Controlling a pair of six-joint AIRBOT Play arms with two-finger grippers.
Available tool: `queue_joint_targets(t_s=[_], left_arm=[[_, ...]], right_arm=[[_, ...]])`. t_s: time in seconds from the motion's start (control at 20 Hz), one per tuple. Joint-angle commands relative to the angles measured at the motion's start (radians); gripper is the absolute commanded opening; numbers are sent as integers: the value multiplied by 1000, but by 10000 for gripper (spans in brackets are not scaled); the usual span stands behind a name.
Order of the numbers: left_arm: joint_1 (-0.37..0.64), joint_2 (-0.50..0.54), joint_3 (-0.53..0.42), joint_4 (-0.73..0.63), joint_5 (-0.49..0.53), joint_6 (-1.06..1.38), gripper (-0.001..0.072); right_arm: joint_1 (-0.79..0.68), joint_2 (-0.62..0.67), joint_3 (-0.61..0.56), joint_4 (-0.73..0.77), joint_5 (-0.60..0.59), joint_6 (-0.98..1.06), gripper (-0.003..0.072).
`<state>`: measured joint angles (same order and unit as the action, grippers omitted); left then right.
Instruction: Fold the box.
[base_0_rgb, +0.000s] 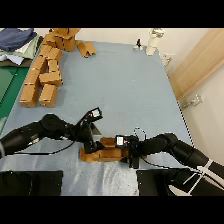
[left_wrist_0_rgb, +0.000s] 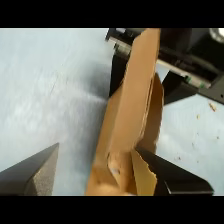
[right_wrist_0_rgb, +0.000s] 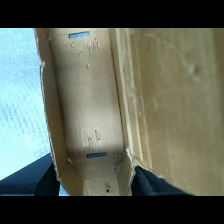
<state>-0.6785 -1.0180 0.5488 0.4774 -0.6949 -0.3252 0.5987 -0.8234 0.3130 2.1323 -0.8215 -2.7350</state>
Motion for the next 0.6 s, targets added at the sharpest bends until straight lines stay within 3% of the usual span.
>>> queue_joint_targets(t_s=[0.0, 0.05, 0.1, 0.15, 0.2, 0.35, 0.45, 0.55], left_arm=[[58, 161, 1, 476, -243, -736, 692], [62, 202, 0, 532, -361, -947, 606], [61, 231, 0, 529, -459, -1143, 181], [47, 250, -2, 478, -505, -1212, 11], [20, 260, -4, 386, -481, -1272, 13], [-100, 230, -3, 123, -143, -1315, 13], [-125, 159, -1, 64, 4, -1312, 13], [-111, 72, 18, 65, 82, -1280, 13]], right_arm=[[1, 0, 1, 0, 0, 1, 519], [1, 0, 1, 0, 1, 1, 519], [1, 0, 1, 0, 1, 1, 519], [1, 0, 1, 0, 1, 0, 519], [1, 0, 1, 0, 1, 1, 519], [1, 0, 1, 0, 0, 1, 519], [1, 0, 1, 0, 1, 1, 519], [1, 0, 1, 0, 1, 1, 519]])
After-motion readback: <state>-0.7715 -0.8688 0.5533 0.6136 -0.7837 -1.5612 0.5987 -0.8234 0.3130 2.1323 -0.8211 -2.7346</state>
